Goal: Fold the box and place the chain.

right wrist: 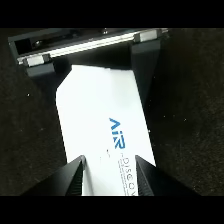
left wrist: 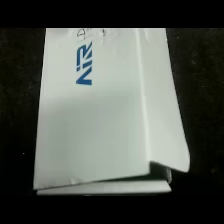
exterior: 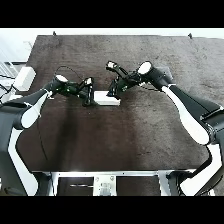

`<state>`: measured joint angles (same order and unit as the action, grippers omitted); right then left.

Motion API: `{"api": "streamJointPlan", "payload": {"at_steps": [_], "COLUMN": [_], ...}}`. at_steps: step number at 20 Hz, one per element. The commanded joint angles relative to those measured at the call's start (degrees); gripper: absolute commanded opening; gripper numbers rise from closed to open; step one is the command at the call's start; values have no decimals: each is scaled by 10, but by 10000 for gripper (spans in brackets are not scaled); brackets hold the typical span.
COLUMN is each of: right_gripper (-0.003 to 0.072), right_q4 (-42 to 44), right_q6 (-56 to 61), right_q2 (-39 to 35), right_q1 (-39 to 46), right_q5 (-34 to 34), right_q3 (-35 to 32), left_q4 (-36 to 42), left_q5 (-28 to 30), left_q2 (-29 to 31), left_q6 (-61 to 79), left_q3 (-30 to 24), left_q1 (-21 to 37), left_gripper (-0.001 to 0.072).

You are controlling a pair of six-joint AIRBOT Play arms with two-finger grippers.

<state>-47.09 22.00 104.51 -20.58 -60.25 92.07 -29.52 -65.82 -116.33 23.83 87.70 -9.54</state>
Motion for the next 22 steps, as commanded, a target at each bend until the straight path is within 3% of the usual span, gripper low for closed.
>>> {"api": "streamJointPlan", "payload": {"at_steps": [1,16,22], "right_gripper": [392,392,391], "right_q4": [-1,-21,-20], "right_q6": [-1,-1,-2], "right_q2": [-7,-8,-8], "right_q1": [-2,-11,-14], "right_q5": [16,52,61], "right_q3": [0,-5,-38], "left_q4": [0,0,0], "left_q5": [-2,-2,-2], "left_q2": [0,0,0], "left_q6": [1,1,1], "left_q3": [0,0,0], "left_q1": [0,0,0], "left_gripper": [588,588,588]}}
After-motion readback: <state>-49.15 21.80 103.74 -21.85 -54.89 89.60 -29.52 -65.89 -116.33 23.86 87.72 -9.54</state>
